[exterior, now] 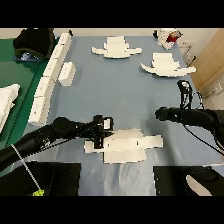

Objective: Fold the box.

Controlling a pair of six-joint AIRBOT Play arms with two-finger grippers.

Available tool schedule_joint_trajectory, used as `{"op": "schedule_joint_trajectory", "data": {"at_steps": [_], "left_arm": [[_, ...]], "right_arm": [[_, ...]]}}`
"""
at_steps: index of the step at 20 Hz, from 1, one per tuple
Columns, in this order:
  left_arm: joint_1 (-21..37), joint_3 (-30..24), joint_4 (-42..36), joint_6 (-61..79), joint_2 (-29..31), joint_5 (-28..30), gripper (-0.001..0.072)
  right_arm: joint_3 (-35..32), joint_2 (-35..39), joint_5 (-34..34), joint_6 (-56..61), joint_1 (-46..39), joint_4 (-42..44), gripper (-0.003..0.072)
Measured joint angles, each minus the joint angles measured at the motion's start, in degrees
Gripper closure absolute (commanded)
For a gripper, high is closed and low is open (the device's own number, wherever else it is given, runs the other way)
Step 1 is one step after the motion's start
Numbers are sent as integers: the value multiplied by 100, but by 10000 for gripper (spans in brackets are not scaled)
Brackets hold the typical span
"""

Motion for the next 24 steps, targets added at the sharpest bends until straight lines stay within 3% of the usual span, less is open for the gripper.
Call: {"op": "schedule_joint_trajectory", "data": {"at_steps": [9, 16, 24], "left_arm": [[284, 208, 378, -44, -184, -501, 697], [339, 656, 824, -48, -201, -527, 697], [350, 699, 621, -37, -393, -387, 698]], "right_arm": [[2, 2, 0, 2, -2, 72, 376], [2, 2, 0, 2, 0, 98, 377], [2, 2, 2, 4, 0, 232, 377]]}}
